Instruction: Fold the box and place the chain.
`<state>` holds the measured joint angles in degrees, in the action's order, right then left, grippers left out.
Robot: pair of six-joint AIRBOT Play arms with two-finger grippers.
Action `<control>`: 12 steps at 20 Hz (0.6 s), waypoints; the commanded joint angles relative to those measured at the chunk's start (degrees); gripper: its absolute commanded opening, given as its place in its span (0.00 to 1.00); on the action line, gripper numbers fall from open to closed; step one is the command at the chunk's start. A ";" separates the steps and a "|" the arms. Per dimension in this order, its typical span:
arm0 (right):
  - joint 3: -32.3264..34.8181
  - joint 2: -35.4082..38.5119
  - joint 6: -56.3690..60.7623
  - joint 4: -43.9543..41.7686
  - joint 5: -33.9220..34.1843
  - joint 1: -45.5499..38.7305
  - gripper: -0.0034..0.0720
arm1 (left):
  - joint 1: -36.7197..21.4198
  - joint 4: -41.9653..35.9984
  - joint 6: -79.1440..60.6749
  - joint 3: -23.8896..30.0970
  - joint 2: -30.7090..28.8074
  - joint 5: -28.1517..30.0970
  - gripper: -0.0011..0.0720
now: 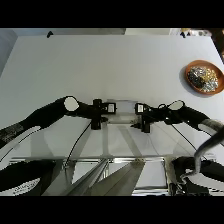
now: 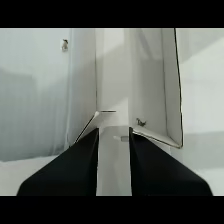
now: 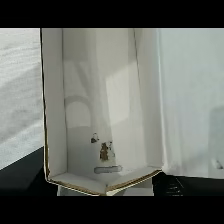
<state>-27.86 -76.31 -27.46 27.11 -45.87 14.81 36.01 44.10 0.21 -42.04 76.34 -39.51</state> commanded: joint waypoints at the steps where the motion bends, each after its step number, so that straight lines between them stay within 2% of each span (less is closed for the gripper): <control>1: 0.00 0.02 -0.04 0.02 -0.02 0.00 0.58 | 1.16 -2.12 0.17 0.00 0.04 2.80 0.28; 5: 0.00 0.02 -0.04 0.02 0.00 0.00 0.58 | 1.25 -2.25 1.97 0.00 1.16 0.72 0.32; 7: 0.00 0.02 -0.04 0.04 0.00 0.00 0.58 | 1.25 -2.23 4.50 0.00 1.68 -0.44 0.58; 9: 0.00 0.02 -0.04 0.02 0.00 0.00 0.58 | 1.22 -2.12 7.37 0.00 1.68 -0.42 0.70; 10: 0.00 0.02 -0.04 0.02 0.00 0.00 0.58 | 1.22 -2.08 7.78 0.00 1.68 -0.39 0.75; 12: 0.00 0.02 -0.04 0.02 0.00 0.00 0.58 | 1.22 -2.08 7.78 0.00 1.66 -0.37 0.74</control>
